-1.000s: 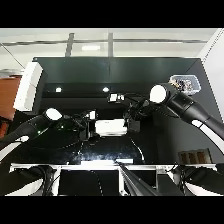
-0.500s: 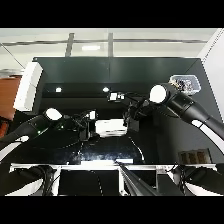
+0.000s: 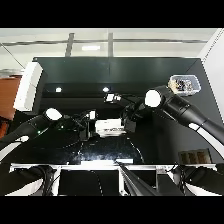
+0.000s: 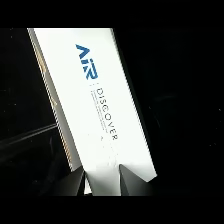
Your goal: Fold the box and place the chain.
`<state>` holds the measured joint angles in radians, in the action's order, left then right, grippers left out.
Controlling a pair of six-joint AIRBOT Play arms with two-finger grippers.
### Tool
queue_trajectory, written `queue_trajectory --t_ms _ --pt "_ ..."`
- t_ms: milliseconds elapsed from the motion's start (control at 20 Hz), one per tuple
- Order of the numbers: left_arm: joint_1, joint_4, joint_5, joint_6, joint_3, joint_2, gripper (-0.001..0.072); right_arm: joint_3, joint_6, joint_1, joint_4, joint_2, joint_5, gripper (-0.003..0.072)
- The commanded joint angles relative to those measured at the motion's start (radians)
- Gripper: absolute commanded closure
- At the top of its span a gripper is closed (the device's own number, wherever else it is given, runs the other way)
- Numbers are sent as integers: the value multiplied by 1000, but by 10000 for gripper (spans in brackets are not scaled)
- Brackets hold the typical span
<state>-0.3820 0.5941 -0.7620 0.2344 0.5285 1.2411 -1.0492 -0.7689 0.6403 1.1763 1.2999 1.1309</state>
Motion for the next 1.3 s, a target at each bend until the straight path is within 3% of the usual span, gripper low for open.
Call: queue_trajectory --t_ms 0,500,1250 --pt "0 0 -1 0 0 1 309 0 -32 9 13 0 -8 439" --pt "0 0 -1 0 0 1 309 -1 -24 16 55 -1 65 439" --pt "0 0 0 0 0 1 308 12 -27 17 19 12 36 439"
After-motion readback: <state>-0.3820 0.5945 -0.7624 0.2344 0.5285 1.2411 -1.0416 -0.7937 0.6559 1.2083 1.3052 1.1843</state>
